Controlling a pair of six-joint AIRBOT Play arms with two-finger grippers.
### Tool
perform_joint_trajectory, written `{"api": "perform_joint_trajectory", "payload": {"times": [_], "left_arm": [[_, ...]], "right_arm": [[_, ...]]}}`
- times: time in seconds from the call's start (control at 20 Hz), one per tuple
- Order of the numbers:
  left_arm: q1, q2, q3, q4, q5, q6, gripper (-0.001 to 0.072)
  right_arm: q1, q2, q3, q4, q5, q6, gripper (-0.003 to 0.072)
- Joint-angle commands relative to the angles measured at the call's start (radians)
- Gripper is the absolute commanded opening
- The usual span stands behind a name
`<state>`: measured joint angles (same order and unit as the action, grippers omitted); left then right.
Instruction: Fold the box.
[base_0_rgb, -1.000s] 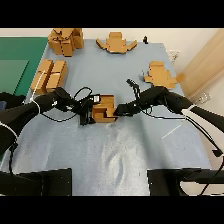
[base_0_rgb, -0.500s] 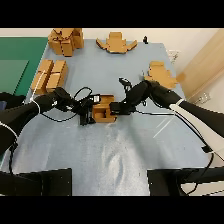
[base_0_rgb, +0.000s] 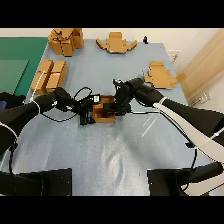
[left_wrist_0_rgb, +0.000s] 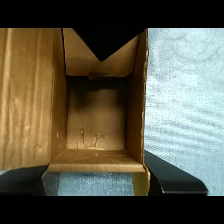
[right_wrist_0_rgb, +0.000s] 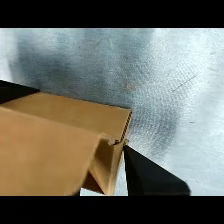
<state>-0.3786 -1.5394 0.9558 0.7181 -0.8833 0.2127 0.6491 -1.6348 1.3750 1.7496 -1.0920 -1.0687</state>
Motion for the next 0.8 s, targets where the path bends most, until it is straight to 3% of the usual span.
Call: {"api": "perform_joint_trajectory", "payload": {"times": [0.0,0.3,0.35,0.4,0.6,0.65,0.75], "left_arm": [[0.000,0.000,0.000,0.000,0.011,-0.002,0.0167],[0.000,0.000,0.000,0.000,0.011,-0.004,0.0167],[0.000,0.000,0.000,-0.001,0.011,-0.004,0.0167],[0.000,0.000,0.000,0.000,0.011,-0.004,0.0167],[0.000,0.000,0.000,0.000,0.011,-0.004,0.0166],[0.000,0.000,0.000,0.000,0.011,-0.004,0.0166],[0.000,0.000,0.000,0.000,0.011,-0.004,0.0167]], "right_arm": [[0.020,-0.043,0.035,-0.036,-0.063,0.087,0.0387],[0.020,-0.060,0.037,-0.116,-0.098,0.203,0.0360],[0.020,-0.060,0.037,-0.121,-0.093,0.205,0.0259],[0.020,-0.060,0.037,-0.118,-0.086,0.204,0.0003],[0.020,-0.060,0.038,-0.101,-0.047,0.180,0.0008],[0.020,-0.060,0.042,-0.101,-0.045,0.178,0.0034],[0.020,-0.060,0.056,-0.105,-0.047,0.178,0.0421]]}}
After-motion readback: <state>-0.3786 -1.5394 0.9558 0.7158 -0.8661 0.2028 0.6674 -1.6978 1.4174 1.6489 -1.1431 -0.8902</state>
